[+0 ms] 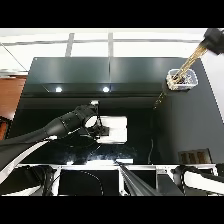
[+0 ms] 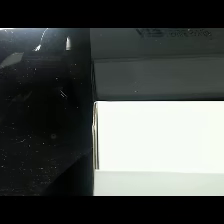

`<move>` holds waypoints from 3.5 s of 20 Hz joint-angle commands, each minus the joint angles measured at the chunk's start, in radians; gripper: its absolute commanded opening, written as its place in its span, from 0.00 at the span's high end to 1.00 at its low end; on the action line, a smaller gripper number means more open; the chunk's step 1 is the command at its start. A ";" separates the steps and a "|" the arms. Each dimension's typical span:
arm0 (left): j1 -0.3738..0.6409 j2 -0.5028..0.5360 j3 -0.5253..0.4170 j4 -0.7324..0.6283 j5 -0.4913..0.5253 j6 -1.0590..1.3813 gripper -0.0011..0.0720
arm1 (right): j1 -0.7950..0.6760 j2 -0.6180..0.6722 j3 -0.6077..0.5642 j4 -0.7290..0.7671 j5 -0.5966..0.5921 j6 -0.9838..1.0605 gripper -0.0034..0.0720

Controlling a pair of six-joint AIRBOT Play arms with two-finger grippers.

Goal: Fold the box and place the chain.

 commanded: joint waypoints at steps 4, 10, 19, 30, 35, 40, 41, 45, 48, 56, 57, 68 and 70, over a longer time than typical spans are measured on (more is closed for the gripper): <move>0.000 0.000 0.000 0.000 0.001 0.000 0.95 | -0.001 0.262 0.109 0.085 0.044 -0.177 0.94; 0.000 0.000 0.000 0.000 0.001 0.000 0.95 | 0.072 0.419 0.080 0.116 0.213 -0.230 0.94; 0.000 0.000 0.000 0.000 0.001 0.000 0.95 | 0.491 0.469 -0.228 0.127 0.471 -0.283 0.94; 0.000 0.000 0.000 0.000 0.002 0.000 0.95 | 0.653 0.452 -0.382 0.416 0.281 -0.308 0.95; 0.000 0.000 0.000 0.000 0.001 0.000 0.95 | 0.653 0.452 -0.382 0.600 0.176 -0.381 0.95; 0.000 0.000 0.000 0.000 0.002 0.000 0.95 | 0.653 0.415 -0.448 0.567 0.181 -0.381 0.95; 0.000 0.000 0.000 0.000 0.002 0.000 0.95 | 0.653 0.406 -0.486 0.552 0.178 -0.381 0.95; 0.000 0.000 0.000 0.000 0.002 0.000 0.95 | 0.653 0.379 -0.653 0.536 0.143 -0.381 0.94; 0.000 0.000 0.000 0.000 0.001 0.000 0.95 | 0.657 0.360 -0.761 0.536 0.073 -0.381 0.94; 0.000 0.000 0.000 0.001 0.002 0.000 0.95 | 0.788 0.169 -0.821 0.392 -0.087 -0.365 0.94; 0.000 0.000 0.000 0.001 0.002 0.000 0.95 | 0.776 0.164 -0.821 0.343 -0.086 -0.336 0.94; 0.000 0.000 0.000 0.000 0.002 0.000 0.95 | 0.443 0.387 -0.916 0.151 0.085 -0.609 0.17; 0.000 0.000 0.000 0.000 0.002 0.000 0.95 | 0.417 0.411 -1.044 0.181 -0.053 -0.688 0.17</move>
